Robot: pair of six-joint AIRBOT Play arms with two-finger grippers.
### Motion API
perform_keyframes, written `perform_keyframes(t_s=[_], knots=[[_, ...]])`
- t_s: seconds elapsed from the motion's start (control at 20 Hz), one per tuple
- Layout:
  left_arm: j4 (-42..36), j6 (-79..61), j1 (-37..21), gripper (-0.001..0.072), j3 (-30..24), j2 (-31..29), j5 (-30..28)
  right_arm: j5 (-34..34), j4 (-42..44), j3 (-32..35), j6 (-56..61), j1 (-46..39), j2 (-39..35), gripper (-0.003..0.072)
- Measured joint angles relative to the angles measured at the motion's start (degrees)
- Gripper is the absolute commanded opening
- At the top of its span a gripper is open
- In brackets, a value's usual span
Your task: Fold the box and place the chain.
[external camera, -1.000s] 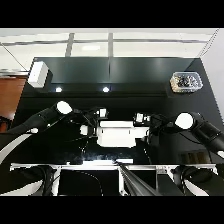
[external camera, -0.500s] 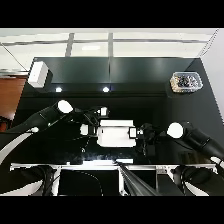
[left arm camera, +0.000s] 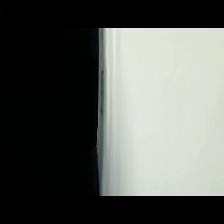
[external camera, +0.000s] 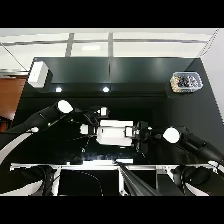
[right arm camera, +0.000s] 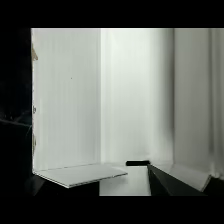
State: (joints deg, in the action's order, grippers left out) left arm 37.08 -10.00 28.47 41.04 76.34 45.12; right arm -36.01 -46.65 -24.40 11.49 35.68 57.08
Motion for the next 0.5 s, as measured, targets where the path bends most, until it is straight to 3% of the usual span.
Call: perform_keyframes(t_s=[0.5], knots=[[-0.07, 0.07, 0.0, 0.0025, 0.0, 0.0, 0.02, 0.35, 4.2, -0.87, 1.86, -1.53, -1.73, 0.064]])
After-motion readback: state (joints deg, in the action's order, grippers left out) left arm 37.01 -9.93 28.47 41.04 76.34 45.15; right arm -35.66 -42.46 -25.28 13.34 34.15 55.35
